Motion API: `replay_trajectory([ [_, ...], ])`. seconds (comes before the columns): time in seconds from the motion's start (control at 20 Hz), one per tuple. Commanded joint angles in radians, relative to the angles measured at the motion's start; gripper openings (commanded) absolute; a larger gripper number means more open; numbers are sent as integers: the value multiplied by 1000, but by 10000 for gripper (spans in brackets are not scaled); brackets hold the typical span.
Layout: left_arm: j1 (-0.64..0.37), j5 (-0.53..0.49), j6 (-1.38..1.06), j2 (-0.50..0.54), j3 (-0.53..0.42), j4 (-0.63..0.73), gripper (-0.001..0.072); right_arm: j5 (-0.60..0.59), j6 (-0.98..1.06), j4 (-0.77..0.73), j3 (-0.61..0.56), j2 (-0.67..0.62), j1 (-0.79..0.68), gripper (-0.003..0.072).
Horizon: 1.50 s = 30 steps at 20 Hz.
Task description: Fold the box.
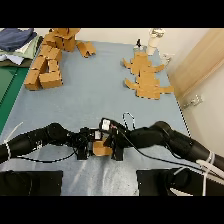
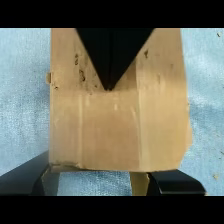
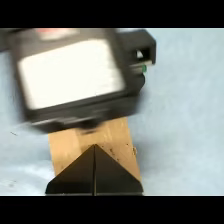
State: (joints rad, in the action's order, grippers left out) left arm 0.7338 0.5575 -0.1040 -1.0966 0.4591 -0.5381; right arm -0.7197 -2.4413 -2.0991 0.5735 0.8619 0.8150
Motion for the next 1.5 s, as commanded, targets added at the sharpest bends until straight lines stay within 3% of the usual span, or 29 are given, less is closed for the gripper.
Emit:
replay_trajectory([
  [0.0, 0, 0, 0, 0, 1, 0, 457, 195, -26, 142, -105, -124, 101, 3],
  [0.1, 0, 0, 0, 0, 1, 0, 457, 339, -71, 171, -207, -222, 169, 29],
  [0.25, 0, 0, 0, 0, 1, 0, 457, 387, -92, 185, -290, -283, 206, 319],
  [0.35, 0, 0, 0, 0, 1, 0, 457, 389, -93, 213, -297, -269, 206, 416],
  [0.55, 0, 0, 0, 0, 1, 0, 456, 424, -107, 290, -297, -243, 205, 422],
  [0.6, 0, 0, 0, 0, 1, 0, 457, 425, -107, 289, -297, -236, 205, 474],
  [1.05, 0, 0, 0, 0, 1, 0, 457, 449, -119, 322, -295, -120, 208, 476],
  [1.2, 0, 0, 0, 0, 1, 0, 457, 448, -118, 362, -272, -124, 208, 412],
  [1.35, 0, 0, 0, 0, 1, 0, 457, 449, -118, 392, -257, -133, 208, 403],
  [1.45, 0, 0, 0, 0, 1, 0, 457, 448, -118, 392, -257, -154, 209, 329],
])
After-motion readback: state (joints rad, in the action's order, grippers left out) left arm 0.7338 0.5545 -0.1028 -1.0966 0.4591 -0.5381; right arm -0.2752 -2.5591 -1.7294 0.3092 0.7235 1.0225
